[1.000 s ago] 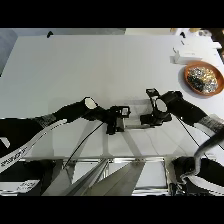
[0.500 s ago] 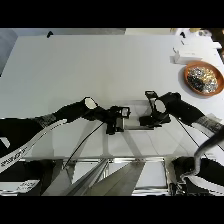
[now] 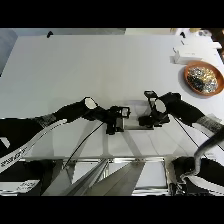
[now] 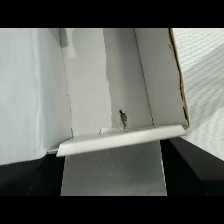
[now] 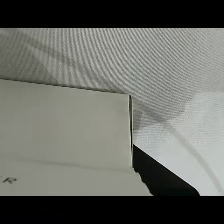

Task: Fold the box and place the chain.

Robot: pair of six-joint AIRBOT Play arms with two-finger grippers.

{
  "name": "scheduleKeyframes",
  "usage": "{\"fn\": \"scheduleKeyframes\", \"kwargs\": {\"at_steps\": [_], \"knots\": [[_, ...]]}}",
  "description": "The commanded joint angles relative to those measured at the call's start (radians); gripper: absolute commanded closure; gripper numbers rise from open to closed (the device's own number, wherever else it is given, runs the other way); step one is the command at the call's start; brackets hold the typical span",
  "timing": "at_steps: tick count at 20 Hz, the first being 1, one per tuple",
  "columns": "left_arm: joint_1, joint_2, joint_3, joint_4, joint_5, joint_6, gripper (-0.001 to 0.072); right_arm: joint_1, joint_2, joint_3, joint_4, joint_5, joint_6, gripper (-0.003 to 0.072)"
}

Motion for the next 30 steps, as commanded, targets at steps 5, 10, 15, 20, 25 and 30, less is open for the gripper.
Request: {"fn": "scheduleKeyframes", "kwargs": {"at_steps": [5, 10, 15, 20, 25, 30], "knots": [[0.0, 0.001, 0.0, 0.0, 0.001, -0.001, 0.0438, 0.0, 0.041, 0.001, -0.043, 0.053, -0.014, 0.0437], [0.0, 0.001, 0.0, 0.0, 0.001, -0.001, 0.0438, 0.0, 0.041, 0.001, -0.072, 0.051, -0.005, 0.0321], [0.0, 0.001, 0.0, 0.0, 0.001, -0.001, 0.0438, 0.0, 0.041, 0.001, -0.131, 0.056, 0.02, 0.0285], [0.0, 0.001, 0.0, 0.0, 0.001, -0.001, 0.0438, 0.0, 0.058, 0.001, -0.135, 0.045, 0.01, 0.0354], [0.0, 0.001, 0.0, 0.0, 0.001, -0.001, 0.0438, 0.0, 0.175, 0.003, -0.111, 0.069, -0.032, 0.0343], [0.0, 0.001, 0.0, 0.0, 0.001, -0.001, 0.0438, -0.034, 0.355, 0.062, -0.117, 0.189, -0.105, 0.0282]]}}
